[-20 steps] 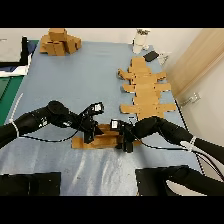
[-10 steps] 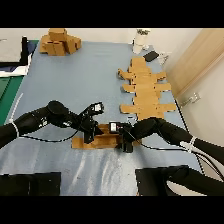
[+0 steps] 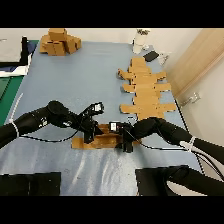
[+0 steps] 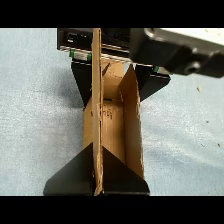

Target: Fold the box.

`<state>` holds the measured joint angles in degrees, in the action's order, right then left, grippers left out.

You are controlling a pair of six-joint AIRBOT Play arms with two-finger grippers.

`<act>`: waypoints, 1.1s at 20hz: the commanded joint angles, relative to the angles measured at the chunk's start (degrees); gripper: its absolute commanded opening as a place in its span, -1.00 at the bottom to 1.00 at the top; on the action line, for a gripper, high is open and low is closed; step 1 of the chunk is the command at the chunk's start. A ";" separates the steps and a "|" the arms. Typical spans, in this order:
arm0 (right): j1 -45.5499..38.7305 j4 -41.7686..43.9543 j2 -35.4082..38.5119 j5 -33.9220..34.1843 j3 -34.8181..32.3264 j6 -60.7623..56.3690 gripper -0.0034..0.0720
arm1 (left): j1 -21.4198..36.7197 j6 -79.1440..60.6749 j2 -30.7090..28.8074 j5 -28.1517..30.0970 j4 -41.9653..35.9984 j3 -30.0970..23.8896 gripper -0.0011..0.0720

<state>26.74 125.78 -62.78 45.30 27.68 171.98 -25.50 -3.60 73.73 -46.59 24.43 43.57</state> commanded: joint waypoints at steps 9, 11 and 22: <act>0.04 0.00 -0.04 1.25 -0.04 -0.04 0.42 | -0.02 -0.02 -0.02 -0.04 -0.46 0.00 -0.93; 0.07 0.00 -0.04 1.27 -0.04 -0.04 0.42 | -0.02 -0.02 -0.02 -0.04 -0.46 0.00 -0.94; 0.07 0.02 -0.04 1.53 -0.04 -0.04 0.42 | 0.28 3.23 -0.83 3.63 0.09 0.00 0.04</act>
<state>26.74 125.80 -62.81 46.46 27.68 171.94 -25.54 -2.63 73.45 -44.23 24.21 43.57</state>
